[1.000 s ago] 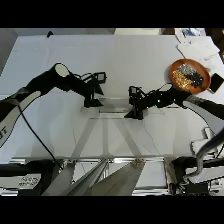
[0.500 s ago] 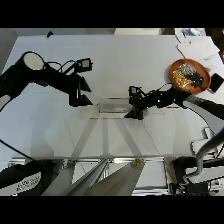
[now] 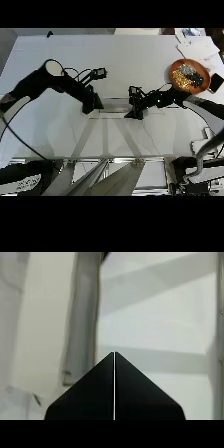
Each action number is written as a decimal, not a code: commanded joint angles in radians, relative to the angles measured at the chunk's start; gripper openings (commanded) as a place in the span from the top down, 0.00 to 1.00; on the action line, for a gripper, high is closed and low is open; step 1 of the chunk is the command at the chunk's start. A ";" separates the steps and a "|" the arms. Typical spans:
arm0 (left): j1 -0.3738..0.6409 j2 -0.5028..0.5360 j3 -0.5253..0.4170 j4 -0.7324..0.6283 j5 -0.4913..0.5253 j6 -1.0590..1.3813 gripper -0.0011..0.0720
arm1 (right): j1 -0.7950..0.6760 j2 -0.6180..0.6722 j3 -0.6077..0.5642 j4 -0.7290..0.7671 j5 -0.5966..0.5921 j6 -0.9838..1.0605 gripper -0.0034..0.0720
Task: Fold the box and place the chain.
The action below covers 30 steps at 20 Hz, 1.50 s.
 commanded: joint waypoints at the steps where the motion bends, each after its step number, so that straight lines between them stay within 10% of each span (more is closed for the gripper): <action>1: -0.004 -0.079 0.000 -0.058 0.261 -0.040 0.97 | 0.001 0.000 0.001 0.000 0.001 0.000 0.35; 6: 0.023 -0.142 0.000 -0.101 0.504 -0.224 0.98 | 0.001 0.000 0.001 0.000 0.000 0.000 0.35; 13: 0.017 -0.251 0.000 -0.116 0.469 -0.222 0.98 | 0.001 0.000 0.001 0.000 0.000 0.000 0.35; 27: 0.123 0.117 0.000 0.053 0.263 0.100 0.97 | 0.001 0.000 0.001 0.000 0.000 0.000 0.35; 30: 0.120 0.120 -0.022 0.198 0.168 0.123 0.60 | 0.001 0.000 0.001 0.000 0.000 0.000 0.35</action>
